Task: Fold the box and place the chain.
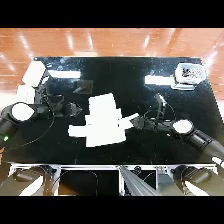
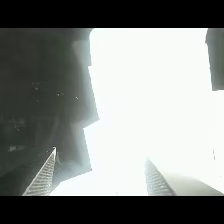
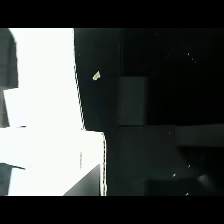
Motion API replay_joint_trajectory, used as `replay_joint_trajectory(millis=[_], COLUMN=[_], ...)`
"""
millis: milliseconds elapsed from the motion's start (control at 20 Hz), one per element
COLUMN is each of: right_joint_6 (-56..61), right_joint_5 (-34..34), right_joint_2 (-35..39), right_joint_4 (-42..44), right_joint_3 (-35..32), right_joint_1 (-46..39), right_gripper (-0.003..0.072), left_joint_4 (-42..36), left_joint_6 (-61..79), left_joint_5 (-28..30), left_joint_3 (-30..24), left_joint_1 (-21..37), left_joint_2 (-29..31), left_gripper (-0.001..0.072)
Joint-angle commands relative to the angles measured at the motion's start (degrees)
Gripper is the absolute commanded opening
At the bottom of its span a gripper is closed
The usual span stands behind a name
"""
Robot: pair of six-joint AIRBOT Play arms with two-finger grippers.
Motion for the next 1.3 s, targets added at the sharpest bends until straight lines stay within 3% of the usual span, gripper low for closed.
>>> replay_joint_trajectory(millis=[0,250,400,750,850,1000,1250], right_joint_6=[0.42,0.02,-0.57,-0.55,-0.57,-0.57,-0.57], right_joint_5=[-6.64,-8.44,-8.17,-5.14,-3.85,-3.69,-4.55], right_joint_2=[0.13,0.13,0.13,0.13,0.13,0.13,0.13], right_joint_4=[-6.32,-10.25,-10.25,-10.43,-10.43,-10.43,-10.45], right_joint_3=[-0.57,-0.87,-1.81,-1.95,-1.95,-1.95,-1.95], right_joint_1=[2.08,2.08,2.08,2.08,2.08,2.08,2.08], right_gripper=[0.0031,0.0031,0.0030,0.0030,0.0030,0.0030,0.0030], left_joint_4=[-0.59,-5.22,-8.28,-29.75,-31.30,-31.15,-31.17], left_joint_6=[0.44,3.41,8.31,30.12,32.59,32.63,36.02], left_joint_5=[3.76,3.10,-0.50,-26.32,-32.17,-33.57,-35.63], left_joint_3=[-0.50,0.63,4.48,16.85,19.69,21.73,21.90], left_joint_1=[-0.48,-0.31,0.20,9.88,11.17,10.23,5.99], left_joint_2=[-3.65,-9.97,-15.17,-34.58,-40.06,-44.44,-46.62], left_gripper=[0.0616,0.0616,0.0615,0.0616,0.0616,0.0617,0.0617])
